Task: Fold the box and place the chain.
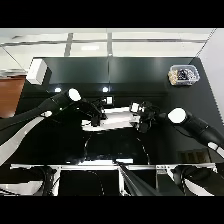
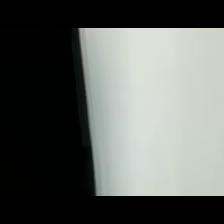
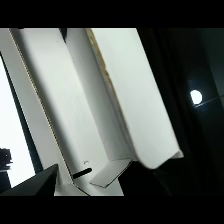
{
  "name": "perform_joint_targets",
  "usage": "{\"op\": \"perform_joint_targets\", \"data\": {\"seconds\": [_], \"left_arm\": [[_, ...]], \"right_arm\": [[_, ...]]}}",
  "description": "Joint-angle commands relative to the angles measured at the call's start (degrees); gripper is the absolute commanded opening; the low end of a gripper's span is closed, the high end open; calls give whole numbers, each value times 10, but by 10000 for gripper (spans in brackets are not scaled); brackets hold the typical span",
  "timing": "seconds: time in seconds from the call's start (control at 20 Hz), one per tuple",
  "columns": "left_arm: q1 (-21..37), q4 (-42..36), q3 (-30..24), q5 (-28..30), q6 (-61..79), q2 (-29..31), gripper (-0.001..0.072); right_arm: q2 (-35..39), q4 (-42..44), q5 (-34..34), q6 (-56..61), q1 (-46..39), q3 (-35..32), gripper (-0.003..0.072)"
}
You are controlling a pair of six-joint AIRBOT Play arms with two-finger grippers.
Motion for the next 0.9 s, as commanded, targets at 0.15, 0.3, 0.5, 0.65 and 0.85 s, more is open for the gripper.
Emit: {"op": "perform_joint_targets", "data": {"seconds": [0.15,0.3,0.5,0.65,0.85], "left_arm": [[0,0,0,-3,0,0,26],[0,0,0,-3,0,0,26],[0,0,0,-3,0,0,26],[0,0,0,-3,0,0,26],[0,0,0,-3,0,0,26]], "right_arm": [[-73,158,117,-180,-46,28,636],[-91,106,117,-182,-31,28,636],[-96,50,119,-177,-31,28,636],[-104,49,121,-177,-31,28,636],[-120,49,120,-164,-31,28,635]]}}
